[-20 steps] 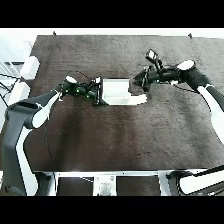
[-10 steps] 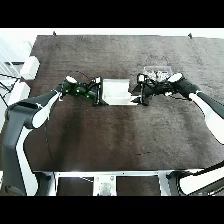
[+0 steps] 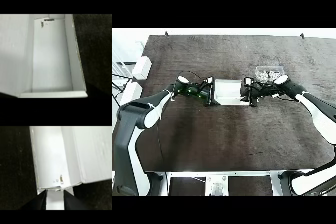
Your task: Fold the box and place the chain.
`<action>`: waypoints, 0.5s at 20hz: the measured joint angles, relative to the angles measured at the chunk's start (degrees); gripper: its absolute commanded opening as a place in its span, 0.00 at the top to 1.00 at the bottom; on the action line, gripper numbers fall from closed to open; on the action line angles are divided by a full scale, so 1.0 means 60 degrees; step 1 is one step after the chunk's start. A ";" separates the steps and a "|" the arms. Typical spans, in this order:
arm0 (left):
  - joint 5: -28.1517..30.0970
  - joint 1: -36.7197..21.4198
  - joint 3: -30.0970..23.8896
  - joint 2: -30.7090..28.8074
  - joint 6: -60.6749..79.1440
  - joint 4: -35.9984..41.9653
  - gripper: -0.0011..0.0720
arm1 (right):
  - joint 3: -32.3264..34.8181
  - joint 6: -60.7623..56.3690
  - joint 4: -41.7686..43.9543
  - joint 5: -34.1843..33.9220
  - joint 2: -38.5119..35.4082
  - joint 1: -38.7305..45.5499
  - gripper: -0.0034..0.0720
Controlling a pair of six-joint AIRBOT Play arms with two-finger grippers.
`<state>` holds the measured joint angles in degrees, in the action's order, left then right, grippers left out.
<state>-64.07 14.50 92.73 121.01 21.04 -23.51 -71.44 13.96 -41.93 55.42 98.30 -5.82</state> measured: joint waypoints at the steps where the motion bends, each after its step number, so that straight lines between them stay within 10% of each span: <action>1: 0.0000 -0.0011 0.0000 0.0000 0.0000 0.0000 0.37 | 0.0000 0.0004 0.0029 -0.0087 0.0007 -0.0084 0.75; 9: -0.0004 -0.0004 0.0000 0.0000 0.0007 -0.0011 0.37 | 0.0000 0.0018 0.0871 -0.0484 0.0324 -0.0448 0.74; 10: -0.0004 -0.0004 0.0000 0.0000 0.0007 -0.0011 0.36 | 0.0000 0.0018 0.0922 -0.0503 0.0346 -0.0470 0.63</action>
<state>-64.10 14.48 92.73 121.01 21.08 -23.57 -71.44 14.06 -36.40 52.40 100.38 -8.64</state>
